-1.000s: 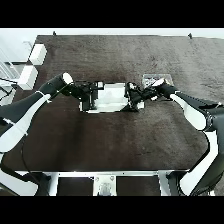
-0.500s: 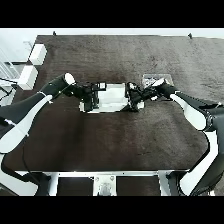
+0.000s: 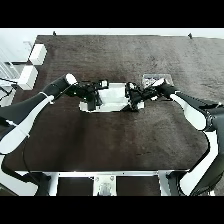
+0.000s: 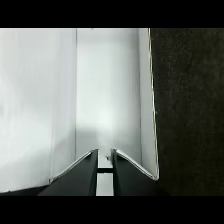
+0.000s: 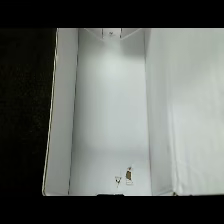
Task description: Fold the box and place the chain.
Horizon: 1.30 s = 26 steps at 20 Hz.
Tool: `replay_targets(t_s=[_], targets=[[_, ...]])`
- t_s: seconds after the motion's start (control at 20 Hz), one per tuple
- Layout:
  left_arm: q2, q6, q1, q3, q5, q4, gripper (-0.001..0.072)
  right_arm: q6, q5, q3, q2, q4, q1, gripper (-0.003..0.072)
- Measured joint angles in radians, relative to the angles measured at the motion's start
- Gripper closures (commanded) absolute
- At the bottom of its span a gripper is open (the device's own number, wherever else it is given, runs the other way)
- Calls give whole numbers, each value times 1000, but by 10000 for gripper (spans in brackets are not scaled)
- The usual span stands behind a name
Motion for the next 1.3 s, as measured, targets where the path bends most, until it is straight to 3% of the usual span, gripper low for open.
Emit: replay_targets(t_s=[0.15, 0.25, 0.4, 0.45, 0.5, 0.95, 1.1, 1.25, 1.3], targets=[[0, 3, 0, -17, 10, -11, 579, 0, 0, 0, 0, 0, 0, 119], [0, 13, 0, -25, 20, -14, 401, -1, 0, 0, 0, 0, 0, 119], [0, 21, 0, -31, 37, -29, 393, -2, 0, 0, 0, 0, 0, 119], [0, 24, 0, -32, 42, -36, 340, -1, 0, 0, 0, 0, 0, 119], [0, 25, 0, -33, 46, -42, 77, -1, 0, 0, 0, 0, 0, 119], [0, 28, 0, -35, 56, -58, 58, 0, -1, 0, 0, 0, 0, 119], [0, 27, 0, -35, 60, -55, 251, 0, -1, 0, 0, 0, 0, 119], [0, 24, 1, -34, 52, -27, 639, 0, 0, 0, 0, 0, 0, 119], [0, 22, 1, -34, 39, -18, 665, 0, 0, 0, 0, 0, 0, 119]])
